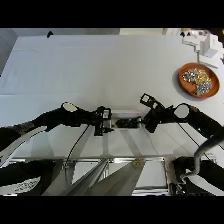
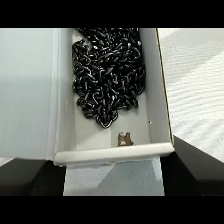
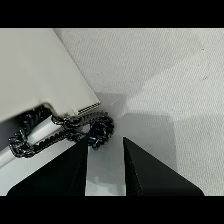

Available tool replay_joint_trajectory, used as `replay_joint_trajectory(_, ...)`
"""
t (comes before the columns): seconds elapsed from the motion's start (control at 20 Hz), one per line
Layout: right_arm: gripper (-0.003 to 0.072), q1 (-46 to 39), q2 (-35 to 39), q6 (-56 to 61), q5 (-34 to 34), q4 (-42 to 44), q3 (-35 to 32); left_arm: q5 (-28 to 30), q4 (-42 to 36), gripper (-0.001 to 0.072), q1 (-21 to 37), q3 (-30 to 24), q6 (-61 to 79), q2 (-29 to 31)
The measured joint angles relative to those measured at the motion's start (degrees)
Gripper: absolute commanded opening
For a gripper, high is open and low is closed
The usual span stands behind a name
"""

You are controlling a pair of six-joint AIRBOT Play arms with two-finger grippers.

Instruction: Fold the box and place the chain.

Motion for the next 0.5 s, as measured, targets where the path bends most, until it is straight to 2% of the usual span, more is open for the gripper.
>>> replay_joint_trajectory(0.05, 0.0168, 0.02, 0.00, 0.15, 0.11, -0.09, 0.00, 0.00, 0.00, 0.0066, -0.02, 0.00, 0.00, 0.00)
replay_joint_trajectory(0.5, 0.0169, 1.29, -0.48, 0.37, -0.26, -0.33, -0.04, -0.02, 0.00, 0.0066, -0.02, 0.00, 0.00, 0.00)
